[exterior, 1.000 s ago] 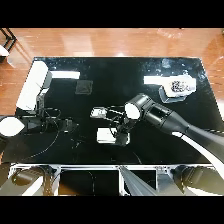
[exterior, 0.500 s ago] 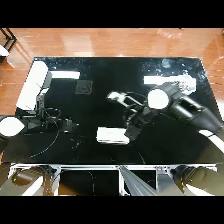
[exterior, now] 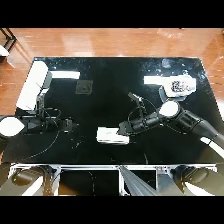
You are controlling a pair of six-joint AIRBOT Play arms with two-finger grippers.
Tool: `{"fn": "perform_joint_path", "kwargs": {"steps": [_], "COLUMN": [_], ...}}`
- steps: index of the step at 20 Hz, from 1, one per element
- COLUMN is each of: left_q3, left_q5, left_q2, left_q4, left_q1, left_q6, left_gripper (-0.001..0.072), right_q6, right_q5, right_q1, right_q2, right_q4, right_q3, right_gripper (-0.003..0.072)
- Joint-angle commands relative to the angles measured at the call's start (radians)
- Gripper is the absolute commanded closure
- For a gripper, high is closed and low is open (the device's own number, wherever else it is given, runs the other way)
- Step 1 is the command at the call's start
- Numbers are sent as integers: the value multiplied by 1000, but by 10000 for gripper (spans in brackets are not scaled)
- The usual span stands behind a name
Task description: Fold the box and place the chain.
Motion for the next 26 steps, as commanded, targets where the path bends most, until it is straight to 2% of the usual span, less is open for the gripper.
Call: {"fn": "perform_joint_path", "kwargs": {"steps": [1, 5, 18, 21, 23, 25, 26], "left_q3": [0, 0, 0, 2, 2, 12, 35], "left_q5": [-2, -2, 1, 17, 77, 130, 117], "left_q2": [-1, -1, -26, -26, -34, -76, -112], "left_q4": [0, -1, -3, -29, -29, -26, -46], "left_q1": [-1, 0, -1, -1, 0, -1, -7], "left_q6": [0, 0, 1, 54, 62, 69, 129], "left_gripper": [84, 83, 84, 83, 84, 84, 84], "right_q6": [18, 89, 45, -33, -47, -71, -74], "right_q5": [-9, -27, -37, 35, 53, 58, 63], "right_q1": [-4, -3, -12, -64, -131, -207, -242], "right_q2": [-36, -52, -71, 12, 113, 216, 256], "right_q4": [43, -69, -50, 47, 92, 84, 53], "right_q3": [-22, -23, -34, -19, -17, -17, -17], "right_gripper": [666, 666, 666, 666, 666, 666, 666]}}
